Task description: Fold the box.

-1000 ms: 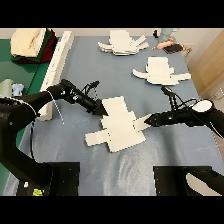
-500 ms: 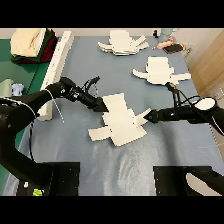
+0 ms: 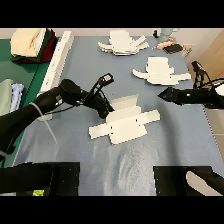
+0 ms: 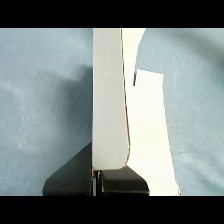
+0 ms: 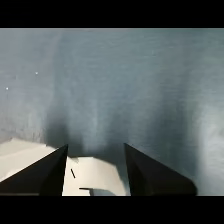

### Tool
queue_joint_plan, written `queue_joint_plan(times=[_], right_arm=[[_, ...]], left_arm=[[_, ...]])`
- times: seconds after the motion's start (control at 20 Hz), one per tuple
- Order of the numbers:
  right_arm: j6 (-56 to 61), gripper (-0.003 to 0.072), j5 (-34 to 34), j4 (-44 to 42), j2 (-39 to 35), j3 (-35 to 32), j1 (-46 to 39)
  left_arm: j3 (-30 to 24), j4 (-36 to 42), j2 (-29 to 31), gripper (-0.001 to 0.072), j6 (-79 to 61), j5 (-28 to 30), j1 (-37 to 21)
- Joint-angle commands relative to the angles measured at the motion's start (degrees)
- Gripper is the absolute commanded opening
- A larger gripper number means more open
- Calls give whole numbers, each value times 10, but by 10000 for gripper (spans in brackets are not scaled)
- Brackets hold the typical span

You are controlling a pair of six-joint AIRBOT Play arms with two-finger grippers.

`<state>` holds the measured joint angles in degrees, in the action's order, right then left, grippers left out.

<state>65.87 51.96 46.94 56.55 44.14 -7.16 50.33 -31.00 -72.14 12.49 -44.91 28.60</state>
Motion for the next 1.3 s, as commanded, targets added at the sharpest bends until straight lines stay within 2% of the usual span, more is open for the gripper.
queue_joint_plan(times=[0.0, 0.1, 0.3, 0.5, 0.7, 0.8, 0.95, 1.1, 1.25], right_arm=[[23, 546, -6, -5, 5, 9, -2], [23, 546, -8, -9, 12, 9, 4], [23, 546, -10, -22, 24, 9, 9], [23, 546, -10, -23, 24, 9, 9], [23, 546, -10, -23, 24, 9, 9], [23, 546, -11, -23, 24, 9, 9], [23, 546, -11, -23, 24, 9, 9], [23, 546, -14, -25, 24, 9, 9], [23, 546, -15, -38, 24, 9, 9]], left_arm=[[-92, 75, 98, 13, -195, 119, 48], [-132, 92, 118, 13, -246, 129, 63], [-172, 130, 106, 14, -311, 146, 77], [-175, 176, 68, 14, -370, 153, 79], [-175, 177, 51, 14, -391, 162, 93], [-175, 178, 63, 14, -403, 194, 111], [-173, 186, 107, 12, -428, 276, 136], [-173, 186, 144, 12, -471, 334, 150], [-176, 186, 152, 11, -476, 316, 150]])
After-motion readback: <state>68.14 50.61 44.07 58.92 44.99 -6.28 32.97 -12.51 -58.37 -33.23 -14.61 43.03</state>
